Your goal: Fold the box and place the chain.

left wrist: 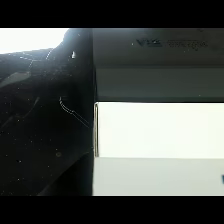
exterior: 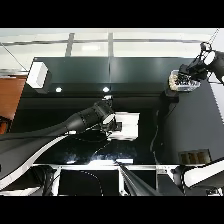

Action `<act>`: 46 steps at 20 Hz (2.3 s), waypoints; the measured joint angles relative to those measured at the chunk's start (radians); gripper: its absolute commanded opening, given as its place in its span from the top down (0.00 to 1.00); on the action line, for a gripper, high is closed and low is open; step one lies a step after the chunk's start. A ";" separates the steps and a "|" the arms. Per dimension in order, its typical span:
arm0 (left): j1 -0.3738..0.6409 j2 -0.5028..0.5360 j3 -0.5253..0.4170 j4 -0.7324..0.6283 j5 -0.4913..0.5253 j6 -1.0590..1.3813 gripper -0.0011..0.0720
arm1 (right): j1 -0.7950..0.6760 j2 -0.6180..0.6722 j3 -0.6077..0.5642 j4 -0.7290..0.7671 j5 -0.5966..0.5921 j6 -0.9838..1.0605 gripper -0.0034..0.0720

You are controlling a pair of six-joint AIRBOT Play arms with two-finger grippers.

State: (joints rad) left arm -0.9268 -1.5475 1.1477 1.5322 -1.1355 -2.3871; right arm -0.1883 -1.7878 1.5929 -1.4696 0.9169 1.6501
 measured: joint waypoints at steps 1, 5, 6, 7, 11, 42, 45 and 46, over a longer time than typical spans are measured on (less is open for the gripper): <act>0.000 0.000 0.000 0.000 0.000 0.000 0.95 | -0.002 -0.018 0.011 0.001 0.010 0.000 0.06; 0.000 0.000 0.000 0.000 0.000 0.000 0.95 | -0.007 -0.053 0.033 -0.005 0.011 0.007 0.32; 0.000 0.000 0.000 0.000 0.000 0.000 0.95 | -0.008 -0.058 0.035 -0.009 0.004 0.007 0.32; 0.000 0.000 0.000 0.000 0.001 0.000 0.95 | -0.008 -0.062 0.037 -0.012 -0.003 0.008 0.32; 0.000 0.000 0.000 0.000 0.000 0.000 0.95 | -0.010 -0.076 0.040 -0.019 -0.019 0.011 0.32; 0.000 0.000 0.000 0.000 0.000 0.000 0.95 | -0.004 0.537 0.102 0.181 0.321 -0.267 0.94; 0.000 0.000 0.000 0.000 0.000 0.000 0.95 | 0.014 0.640 0.069 0.266 0.397 -0.314 0.94; 0.000 0.000 0.000 0.000 0.000 0.000 0.95 | 0.023 0.671 0.054 0.294 0.415 -0.326 0.94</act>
State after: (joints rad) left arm -0.9268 -1.5475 1.1477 1.5322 -1.1351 -2.3871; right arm -0.1654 -1.1172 1.6470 -1.1755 1.3323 1.3239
